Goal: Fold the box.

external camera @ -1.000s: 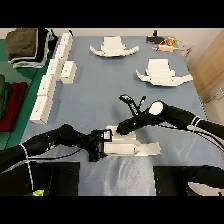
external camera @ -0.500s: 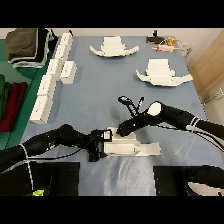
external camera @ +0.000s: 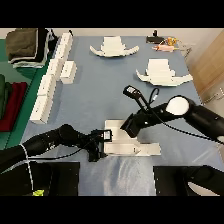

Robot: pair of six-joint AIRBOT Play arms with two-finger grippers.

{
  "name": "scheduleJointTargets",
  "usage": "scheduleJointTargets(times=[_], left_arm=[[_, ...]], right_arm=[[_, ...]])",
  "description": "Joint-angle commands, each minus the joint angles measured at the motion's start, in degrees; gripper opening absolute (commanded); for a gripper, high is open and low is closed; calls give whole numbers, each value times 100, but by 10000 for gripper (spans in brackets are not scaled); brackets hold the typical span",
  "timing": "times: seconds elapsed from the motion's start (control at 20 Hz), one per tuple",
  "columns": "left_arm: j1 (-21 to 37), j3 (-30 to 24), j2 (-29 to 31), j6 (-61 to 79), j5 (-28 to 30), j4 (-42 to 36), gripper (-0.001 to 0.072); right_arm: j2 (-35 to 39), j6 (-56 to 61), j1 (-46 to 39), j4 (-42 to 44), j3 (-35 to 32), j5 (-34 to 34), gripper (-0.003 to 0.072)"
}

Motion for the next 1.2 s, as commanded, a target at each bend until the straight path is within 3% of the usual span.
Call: scheduleJointTargets(times=[0.0, 0.1, 0.25, 0.45, 0.65, 0.8, 0.85, 0.9, 1.05, 1.15], left_arm=[[-2, -2, 0, -4, 2, -2, 523], [-2, -2, -2, -4, 2, -2, 523], [-2, -2, 0, -4, 2, -2, 523], [-2, -2, 0, -4, 2, -2, 523], [-2, -2, -2, -4, 2, -2, 523], [-2, -2, 0, -4, 2, -2, 523], [-2, -2, 0, -4, 2, -2, 523], [-2, -2, -2, -4, 2, -2, 523], [-2, -2, 0, -4, 2, -2, 523], [-2, -2, 0, -4, 2, -2, 523]], right_arm=[[999, 11, 0, -946, -70, 942, 112], [1333, -101, 0, -1377, -299, 1486, 453], [1646, -942, 0, -1912, -994, 1725, 596], [1700, -1985, 11, -2245, -1744, 984, 626], [1674, -3202, 24, -1572, -2192, -109, 626], [1467, -3742, 63, -1108, -2253, -428, 624], [1381, -3766, 129, -1078, -2253, -544, 591], [1309, -3764, 212, -1036, -2253, -619, 470], [1215, -3762, 382, -881, -2253, -619, 278], [1209, -3764, 402, -739, -2253, -645, 198]])
